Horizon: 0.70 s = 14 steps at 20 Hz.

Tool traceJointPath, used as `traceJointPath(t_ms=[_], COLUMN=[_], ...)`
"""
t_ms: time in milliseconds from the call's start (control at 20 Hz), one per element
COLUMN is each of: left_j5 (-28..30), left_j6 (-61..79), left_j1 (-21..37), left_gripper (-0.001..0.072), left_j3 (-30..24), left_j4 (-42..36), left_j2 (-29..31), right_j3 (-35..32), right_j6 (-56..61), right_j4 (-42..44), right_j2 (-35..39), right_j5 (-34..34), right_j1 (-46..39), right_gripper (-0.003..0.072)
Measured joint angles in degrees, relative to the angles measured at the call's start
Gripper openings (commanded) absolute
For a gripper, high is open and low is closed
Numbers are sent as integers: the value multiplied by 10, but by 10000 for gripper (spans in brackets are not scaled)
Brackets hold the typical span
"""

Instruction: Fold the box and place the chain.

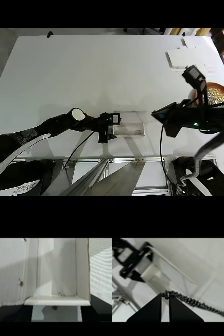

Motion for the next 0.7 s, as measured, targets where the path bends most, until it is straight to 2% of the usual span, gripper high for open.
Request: traceJointPath(t_ms=[350, 700], left_j5=[0, 0], left_j6=[0, 0], left_j1=[0, 0], left_gripper=[173, 173], left_j3=[0, 0], left_j4=[0, 0], left_j2=[0, 0], right_j3=[-22, -31], right_j6=[12, 15], right_j4=[12, -4], right_j2=[-58, -154], right_j5=[-80, -126], right_j1=[170, 218], right_gripper=[14, 14])
